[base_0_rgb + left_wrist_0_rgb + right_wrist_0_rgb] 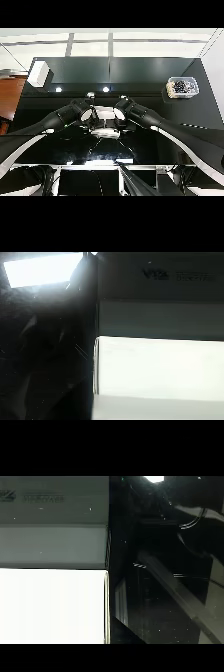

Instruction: Fold the box and place the chain.

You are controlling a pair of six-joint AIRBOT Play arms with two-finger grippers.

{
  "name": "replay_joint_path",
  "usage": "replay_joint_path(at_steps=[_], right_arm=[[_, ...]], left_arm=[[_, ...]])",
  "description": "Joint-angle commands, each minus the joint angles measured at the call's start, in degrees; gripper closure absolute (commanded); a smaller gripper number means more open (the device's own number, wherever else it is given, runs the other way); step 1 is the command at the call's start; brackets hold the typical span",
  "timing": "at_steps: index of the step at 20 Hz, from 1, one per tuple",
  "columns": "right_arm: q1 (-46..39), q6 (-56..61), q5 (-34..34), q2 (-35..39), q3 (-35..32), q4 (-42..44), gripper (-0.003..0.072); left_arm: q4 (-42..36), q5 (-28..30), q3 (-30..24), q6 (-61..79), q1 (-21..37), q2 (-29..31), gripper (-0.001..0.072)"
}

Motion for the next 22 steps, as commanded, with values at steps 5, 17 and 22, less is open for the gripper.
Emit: replay_joint_path(at_steps=[5,17,22], right_arm=[[0.00,0.24,-0.02,-0.04,0.04,-0.02,0.0653],[-2.67,-15.78,4.22,9.53,0.04,-2.05,0.0255],[-8.50,-22.77,7.34,23.23,0.04,-8.20,0.0254]], left_arm=[[-0.20,-0.26,-0.02,-0.13,0.02,-0.02,0.0676],[-0.20,-0.26,-0.02,-0.13,0.02,-0.02,0.0676],[-0.20,-0.59,-0.02,-0.20,0.02,0.00,0.0676]])
